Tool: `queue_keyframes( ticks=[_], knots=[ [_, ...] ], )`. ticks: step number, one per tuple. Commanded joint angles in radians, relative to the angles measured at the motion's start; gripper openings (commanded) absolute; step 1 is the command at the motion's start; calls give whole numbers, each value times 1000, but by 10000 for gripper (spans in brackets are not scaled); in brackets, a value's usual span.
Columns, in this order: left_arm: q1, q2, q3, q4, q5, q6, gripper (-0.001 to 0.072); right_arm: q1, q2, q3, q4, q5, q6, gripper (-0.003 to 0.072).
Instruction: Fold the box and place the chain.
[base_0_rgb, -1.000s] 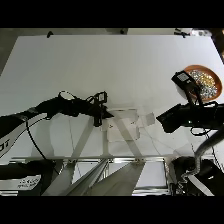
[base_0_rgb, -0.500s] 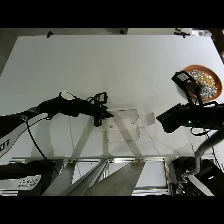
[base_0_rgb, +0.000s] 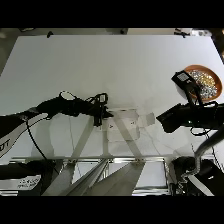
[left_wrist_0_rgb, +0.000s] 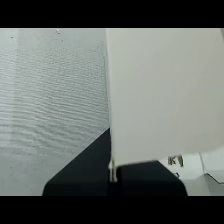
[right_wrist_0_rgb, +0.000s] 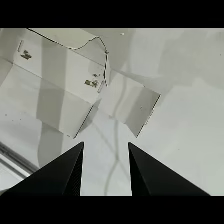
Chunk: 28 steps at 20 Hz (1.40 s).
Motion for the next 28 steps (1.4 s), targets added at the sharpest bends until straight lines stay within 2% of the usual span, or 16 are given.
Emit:
queue_keyframes(
  ticks=[1, 7, 8, 11, 12, 18, 28],
  knots=[
    [-1, 0, -1, 12, 4, -2, 11, 1, 1, 0, 0, 4, -10, 317],
    [-2, 1, -1, 12, -8, -2, 11, 1, 0, -1, 0, 3, -293, 311],
    [-2, 1, -1, 12, -13, -2, 11, 1, 0, -3, 0, -2, -342, 274],
    [-2, 1, -1, 12, -15, -2, 11, 1, -12, -23, 1, 8, -449, 23],
    [-2, 1, -1, 12, -15, -2, 11, 1, -17, -39, 0, 6, -462, 9],
    [-2, 1, -1, 12, -15, -2, 11, 1, -18, -118, 0, -61, -552, 6],
    [-2, 1, -1, 12, -18, -2, 10, 1, -18, -119, 5, -81, -521, 9]
  ],
)
